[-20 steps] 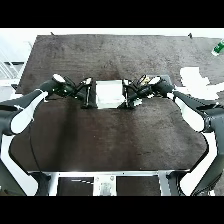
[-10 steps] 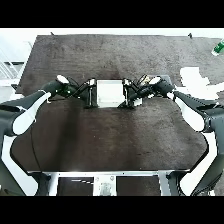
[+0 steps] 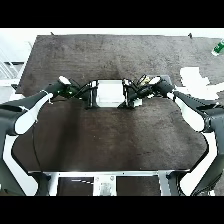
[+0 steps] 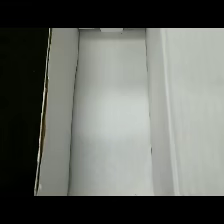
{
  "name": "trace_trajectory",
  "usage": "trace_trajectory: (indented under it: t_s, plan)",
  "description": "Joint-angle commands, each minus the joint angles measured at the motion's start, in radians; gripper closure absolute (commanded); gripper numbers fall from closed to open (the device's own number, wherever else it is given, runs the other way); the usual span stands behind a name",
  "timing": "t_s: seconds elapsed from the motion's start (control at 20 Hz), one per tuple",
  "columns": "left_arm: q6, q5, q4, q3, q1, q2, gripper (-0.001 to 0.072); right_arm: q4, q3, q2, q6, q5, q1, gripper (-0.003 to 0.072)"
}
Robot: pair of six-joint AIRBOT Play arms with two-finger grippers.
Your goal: Fold the box and place the chain.
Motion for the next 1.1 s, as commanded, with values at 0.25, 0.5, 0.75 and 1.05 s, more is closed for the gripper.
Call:
trace_trajectory:
  t_s: [0.25, 0.5, 0.75, 1.05]
  plan:
    - [0.079, -0.029, -0.084, 0.001, 0.002, -0.014, -0.0010, 0.000, 0.000, 0.000, 0.000, -0.001, 0.001, 0.0105]
    - [0.075, -0.026, -0.084, 0.002, 0.002, -0.014, -0.0009, 0.000, 0.000, 0.000, 0.000, -0.001, 0.001, 0.0105]
    - [0.075, -0.027, -0.083, 0.002, 0.008, -0.014, -0.0009, 0.000, 0.000, 0.000, 0.000, -0.001, 0.001, 0.0105]
    - [0.075, -0.027, -0.084, 0.002, 0.016, -0.015, -0.0010, 0.000, 0.000, 0.000, 0.000, -0.001, 0.001, 0.0105]
